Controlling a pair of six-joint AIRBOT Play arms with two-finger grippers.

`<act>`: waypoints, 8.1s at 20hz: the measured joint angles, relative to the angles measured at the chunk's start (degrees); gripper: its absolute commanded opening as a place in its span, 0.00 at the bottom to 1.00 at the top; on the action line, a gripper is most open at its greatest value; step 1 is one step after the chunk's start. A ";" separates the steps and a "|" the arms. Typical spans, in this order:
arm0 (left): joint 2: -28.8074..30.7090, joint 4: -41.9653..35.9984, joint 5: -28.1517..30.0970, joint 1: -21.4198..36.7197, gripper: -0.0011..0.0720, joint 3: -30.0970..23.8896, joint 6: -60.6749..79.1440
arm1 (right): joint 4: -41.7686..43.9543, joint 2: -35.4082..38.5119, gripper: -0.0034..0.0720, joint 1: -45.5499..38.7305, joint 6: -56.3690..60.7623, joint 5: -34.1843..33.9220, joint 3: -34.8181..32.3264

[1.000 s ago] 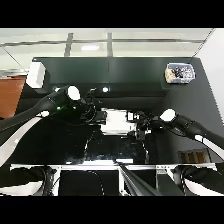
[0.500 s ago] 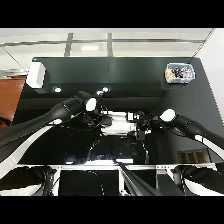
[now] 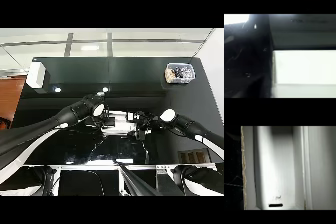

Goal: Fold the box and place the chain.

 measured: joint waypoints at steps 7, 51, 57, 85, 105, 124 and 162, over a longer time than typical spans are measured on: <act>-0.81 -1.03 -0.39 -0.22 0.52 0.15 -2.10 | -0.02 0.00 0.07 0.00 0.00 0.02 0.00; -2.71 0.15 -5.03 0.76 0.05 2.34 -2.34 | -8.50 10.64 0.44 -0.35 6.12 2.99 -0.04; -2.71 0.20 -5.03 0.76 0.05 2.36 -2.36 | -3.19 9.62 0.44 0.85 5.38 2.49 -0.07; -2.71 0.17 -4.90 0.79 0.05 2.34 -2.38 | -13.11 15.61 0.07 -36.83 74.49 20.48 -2.29; -2.71 0.00 -4.94 0.79 0.05 2.34 -2.38 | 7.39 1.84 0.82 -18.12 69.24 25.70 1.64; -2.71 -0.07 -5.03 0.79 0.05 2.34 -2.38 | 9.38 1.84 0.68 -10.12 72.72 22.14 4.66; -2.71 -0.07 -4.94 0.79 0.05 2.34 -2.38 | -44.37 -10.51 0.40 17.31 132.37 24.06 27.82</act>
